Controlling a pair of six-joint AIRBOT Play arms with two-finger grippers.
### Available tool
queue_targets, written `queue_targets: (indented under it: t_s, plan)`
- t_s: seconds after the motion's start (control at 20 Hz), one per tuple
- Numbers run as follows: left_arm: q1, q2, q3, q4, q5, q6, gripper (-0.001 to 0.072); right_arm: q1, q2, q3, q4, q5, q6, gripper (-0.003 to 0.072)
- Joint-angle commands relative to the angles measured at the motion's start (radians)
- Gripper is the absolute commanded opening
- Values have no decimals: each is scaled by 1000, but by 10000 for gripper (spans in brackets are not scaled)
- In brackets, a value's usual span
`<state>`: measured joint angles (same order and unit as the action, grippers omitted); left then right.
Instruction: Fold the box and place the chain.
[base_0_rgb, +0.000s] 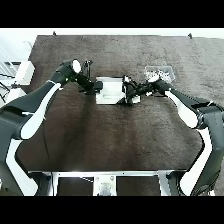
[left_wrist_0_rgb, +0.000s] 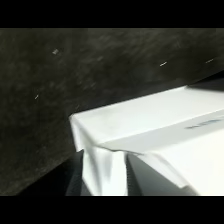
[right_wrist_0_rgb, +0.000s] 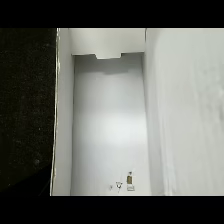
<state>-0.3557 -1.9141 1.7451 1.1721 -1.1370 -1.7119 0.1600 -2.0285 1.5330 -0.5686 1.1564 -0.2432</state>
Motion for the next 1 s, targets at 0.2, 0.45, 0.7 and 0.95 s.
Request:
queue_targets:
  t_s: [0.2,0.45,0.7,0.95]
  plan:
    - [-31,-38,95,128,-92,-69,286,1,0,0,0,1,0,475]
    - [-74,-102,188,169,-152,-107,287,0,0,0,0,1,0,475]
    - [-95,-130,218,225,-172,-156,286,1,0,0,0,1,0,475]
    - [-101,-135,218,283,-182,-178,278,1,0,0,0,1,0,475]
